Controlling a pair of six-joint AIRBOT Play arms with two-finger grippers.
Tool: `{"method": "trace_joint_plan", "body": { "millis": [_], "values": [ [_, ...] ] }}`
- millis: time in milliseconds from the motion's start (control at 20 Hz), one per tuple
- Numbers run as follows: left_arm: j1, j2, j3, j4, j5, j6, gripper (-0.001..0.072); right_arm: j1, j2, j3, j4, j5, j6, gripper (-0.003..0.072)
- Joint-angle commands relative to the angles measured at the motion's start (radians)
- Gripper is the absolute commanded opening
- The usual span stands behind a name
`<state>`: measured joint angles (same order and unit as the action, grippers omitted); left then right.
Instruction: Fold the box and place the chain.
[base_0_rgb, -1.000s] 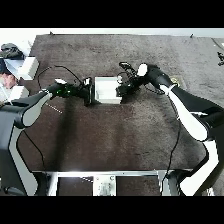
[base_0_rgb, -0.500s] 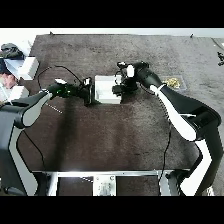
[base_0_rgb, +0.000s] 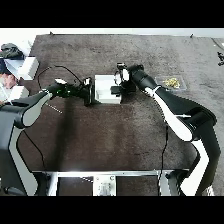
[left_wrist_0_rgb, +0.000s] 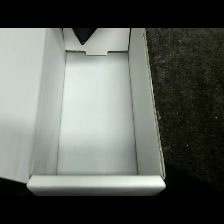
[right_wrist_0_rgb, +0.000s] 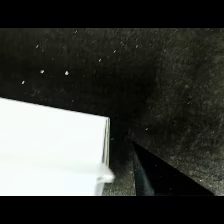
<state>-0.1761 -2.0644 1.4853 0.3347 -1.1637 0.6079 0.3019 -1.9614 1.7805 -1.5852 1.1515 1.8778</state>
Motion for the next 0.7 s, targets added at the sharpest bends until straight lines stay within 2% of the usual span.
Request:
{"method": "trace_joint_plan", "body": {
  "millis": [0, 50, 100, 150, 500, 550, 650],
  "values": [
    [0.001, 0.000, 0.000, 0.001, 0.000, 0.000, 0.0173, 0.006, -0.001, 0.001, -0.009, -0.018, 0.031, 0.0371],
    [0.001, 0.000, 0.000, 0.001, 0.000, 0.000, 0.0173, 0.009, 0.000, 0.001, -0.009, -0.024, 0.031, 0.0370],
    [0.001, 0.000, 0.000, 0.001, 0.000, 0.000, 0.0173, 0.013, -0.001, 0.001, -0.009, -0.029, 0.031, 0.0258],
    [0.001, 0.000, 0.000, 0.000, 0.000, 0.000, 0.0173, 0.018, -0.001, 0.001, -0.009, -0.037, 0.032, 0.0227],
    [0.001, 0.000, 0.000, 0.000, 0.000, -0.001, 0.0173, 0.031, -0.003, -0.001, -0.009, -0.041, 0.067, 0.0224],
    [0.001, 0.000, 0.000, 0.000, 0.000, -0.001, 0.0174, 0.031, -0.003, -0.001, -0.009, -0.041, 0.070, 0.0151],
    [0.001, 0.000, 0.000, 0.000, 0.000, -0.001, 0.0173, 0.031, -0.003, -0.001, -0.021, -0.038, 0.080, 0.0145]
  ]
}}
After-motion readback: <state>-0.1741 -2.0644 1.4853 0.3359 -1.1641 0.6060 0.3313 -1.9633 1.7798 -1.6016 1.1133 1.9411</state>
